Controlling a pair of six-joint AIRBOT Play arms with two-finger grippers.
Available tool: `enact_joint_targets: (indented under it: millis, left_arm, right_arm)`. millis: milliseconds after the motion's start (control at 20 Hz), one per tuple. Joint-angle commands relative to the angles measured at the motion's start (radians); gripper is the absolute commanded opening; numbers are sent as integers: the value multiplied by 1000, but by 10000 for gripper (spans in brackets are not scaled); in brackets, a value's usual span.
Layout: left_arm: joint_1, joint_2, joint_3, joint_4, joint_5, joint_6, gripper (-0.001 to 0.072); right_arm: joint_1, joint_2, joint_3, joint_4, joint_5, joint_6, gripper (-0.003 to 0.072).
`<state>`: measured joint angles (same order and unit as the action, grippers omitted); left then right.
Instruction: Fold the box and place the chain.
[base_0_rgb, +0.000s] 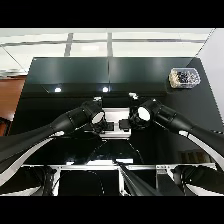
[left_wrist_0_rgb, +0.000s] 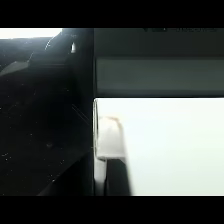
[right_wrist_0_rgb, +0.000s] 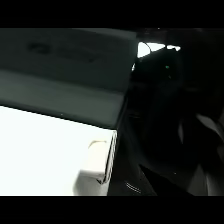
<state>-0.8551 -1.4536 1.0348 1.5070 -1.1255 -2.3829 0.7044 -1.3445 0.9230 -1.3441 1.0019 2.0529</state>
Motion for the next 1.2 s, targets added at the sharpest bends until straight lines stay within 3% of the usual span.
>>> enact_joint_targets:
  millis: [0,650,700,900,950,1050,1150]
  left_arm:
    - [0,-1,0,0,0,0,29]
    - [0,-1,0,3,-2,0,29]
    - [0,-1,0,3,-2,0,29]
    - [0,-1,0,3,-1,0,29]
    - [0,-1,0,3,-1,0,30]
    - [0,-1,0,3,-1,0,29]
    - [0,-1,0,3,-1,0,29]
  right_arm:
    - [21,-13,16,-56,29,87,467]
    - [58,-79,74,-92,101,181,456]
    - [56,-79,74,-89,101,174,264]
    - [58,-79,74,-87,101,165,217]
    - [58,-79,74,-86,101,157,70]
    - [58,-79,74,-81,100,153,16]
    - [58,-79,74,-79,96,149,16]
